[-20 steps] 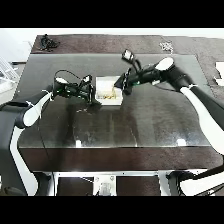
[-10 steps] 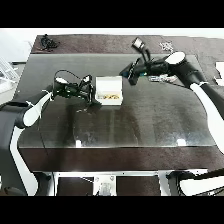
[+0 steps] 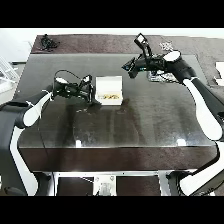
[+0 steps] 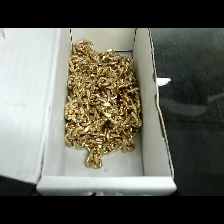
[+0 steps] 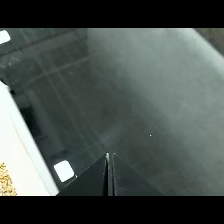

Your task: Fold the box and place the chain.

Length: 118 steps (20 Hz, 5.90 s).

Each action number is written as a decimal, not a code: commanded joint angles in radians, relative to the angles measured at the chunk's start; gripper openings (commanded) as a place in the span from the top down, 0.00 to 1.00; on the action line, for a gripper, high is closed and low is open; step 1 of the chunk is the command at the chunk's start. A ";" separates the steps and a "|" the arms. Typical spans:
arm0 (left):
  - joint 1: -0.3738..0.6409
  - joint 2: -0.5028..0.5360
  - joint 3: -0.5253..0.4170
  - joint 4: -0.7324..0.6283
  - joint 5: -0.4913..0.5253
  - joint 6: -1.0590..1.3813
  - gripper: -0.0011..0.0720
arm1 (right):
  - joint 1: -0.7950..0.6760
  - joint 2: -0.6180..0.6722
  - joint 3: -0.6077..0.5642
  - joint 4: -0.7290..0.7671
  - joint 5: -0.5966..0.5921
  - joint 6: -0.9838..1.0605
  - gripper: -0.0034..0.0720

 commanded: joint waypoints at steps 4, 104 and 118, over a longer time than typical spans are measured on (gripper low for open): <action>0.000 0.000 0.000 0.000 0.000 0.000 0.27 | 0.003 -0.129 0.089 0.000 0.296 0.010 0.89; 0.000 0.001 0.000 -0.028 -0.001 0.000 0.27 | -0.172 0.926 -1.168 -0.050 -0.122 0.205 0.94; 0.051 0.314 -0.010 0.084 0.212 -0.347 0.97 | -0.172 0.926 -1.209 -0.039 -0.141 0.194 0.94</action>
